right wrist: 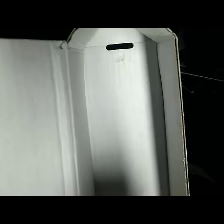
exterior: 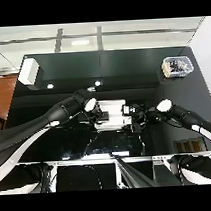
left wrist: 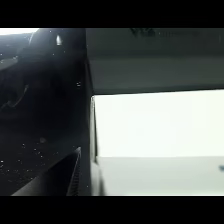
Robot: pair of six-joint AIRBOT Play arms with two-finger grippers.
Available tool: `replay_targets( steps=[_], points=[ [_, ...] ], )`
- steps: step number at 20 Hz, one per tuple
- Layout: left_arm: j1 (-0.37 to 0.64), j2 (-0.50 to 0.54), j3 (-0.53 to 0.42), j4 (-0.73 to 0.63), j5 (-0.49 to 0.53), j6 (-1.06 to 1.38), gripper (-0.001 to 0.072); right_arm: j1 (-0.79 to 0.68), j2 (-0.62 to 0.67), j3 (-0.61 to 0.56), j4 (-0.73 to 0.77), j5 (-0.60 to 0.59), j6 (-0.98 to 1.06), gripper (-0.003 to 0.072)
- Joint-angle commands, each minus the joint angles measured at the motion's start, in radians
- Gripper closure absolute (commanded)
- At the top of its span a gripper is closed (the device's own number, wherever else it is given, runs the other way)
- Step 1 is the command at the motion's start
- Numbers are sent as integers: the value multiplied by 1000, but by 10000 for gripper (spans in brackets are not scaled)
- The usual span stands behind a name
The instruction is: Fold the box and place the chain.
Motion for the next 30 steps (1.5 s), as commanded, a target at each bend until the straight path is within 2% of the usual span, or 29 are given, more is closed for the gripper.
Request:
replay_targets(
  steps=[1, 6, 9, 15, 16, 17, 24, 25, 27, 28, 30],
  points=[
    [-15, -13, 14, 17, 6, -56, 434, 1, 0, 1, 2, 1, 0, 487],
    [-15, -20, 14, 48, -4, -60, 435, 1, 0, 1, 2, 1, 0, 486],
    [-14, -28, 14, 76, -49, -60, 435, 1, 0, 1, 2, 1, 0, 486],
    [-15, -51, 14, 23, -9, -59, 436, 1, 0, 1, 2, 1, 0, 486],
    [-15, -51, 15, 23, -6, -59, 533, 1, 0, 1, 2, 1, 0, 486],
    [-15, -51, 15, 23, -4, -58, 686, 1, 0, 1, 2, 1, 0, 486],
    [-14, -51, 31, 19, 9, -57, 680, 1, 0, 1, 2, 1, 0, 487],
    [-14, -51, 35, 20, 12, -58, 642, 1, 0, 1, 2, 1, 0, 486],
    [-14, -51, 41, 20, 13, -58, 275, 1, 0, 1, 2, 1, 0, 486],
    [-13, -51, 41, 22, 6, -58, 243, 1, 0, 1, 2, 1, 0, 486],
    [-13, -51, 41, 27, 2, -57, 243, 1, 0, 1, 2, 1, 0, 487]
  ],
)
